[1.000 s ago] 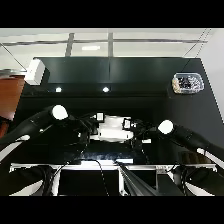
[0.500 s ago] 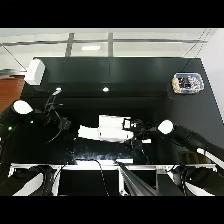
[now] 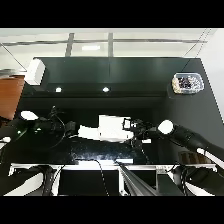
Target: Fold the box and place the chain.
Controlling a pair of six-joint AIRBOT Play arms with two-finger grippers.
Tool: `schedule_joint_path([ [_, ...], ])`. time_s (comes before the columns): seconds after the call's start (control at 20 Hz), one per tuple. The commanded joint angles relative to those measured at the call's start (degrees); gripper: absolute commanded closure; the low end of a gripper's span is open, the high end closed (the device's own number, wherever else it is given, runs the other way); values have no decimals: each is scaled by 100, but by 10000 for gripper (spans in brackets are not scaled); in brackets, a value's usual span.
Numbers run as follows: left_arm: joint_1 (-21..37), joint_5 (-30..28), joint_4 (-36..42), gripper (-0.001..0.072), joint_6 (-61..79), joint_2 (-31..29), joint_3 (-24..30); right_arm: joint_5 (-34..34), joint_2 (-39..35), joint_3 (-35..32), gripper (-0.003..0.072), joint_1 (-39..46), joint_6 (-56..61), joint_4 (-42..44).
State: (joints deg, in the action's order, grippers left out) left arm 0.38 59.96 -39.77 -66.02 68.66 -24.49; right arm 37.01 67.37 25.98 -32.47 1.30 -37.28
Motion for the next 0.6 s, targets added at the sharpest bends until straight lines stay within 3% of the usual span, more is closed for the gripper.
schedule_joint_path([
  [0.0,-522,-356,437,683,31,435,0,0,4,0,330,-4,2,0],
  [0.15,-776,-356,470,670,4,498,-90,-2,4,0,330,-4,0,0],
  [0.2,-774,-284,496,539,-9,498,-136,0,4,0,330,-4,2,-2],
  [0.3,-761,-79,487,204,-9,498,-258,0,4,0,330,-4,2,0],
  [0.35,-748,57,490,128,-9,498,-319,0,4,0,330,-4,2,-2],
  [0.55,-754,409,496,128,4,492,-520,0,4,0,330,-4,2,-2],
])
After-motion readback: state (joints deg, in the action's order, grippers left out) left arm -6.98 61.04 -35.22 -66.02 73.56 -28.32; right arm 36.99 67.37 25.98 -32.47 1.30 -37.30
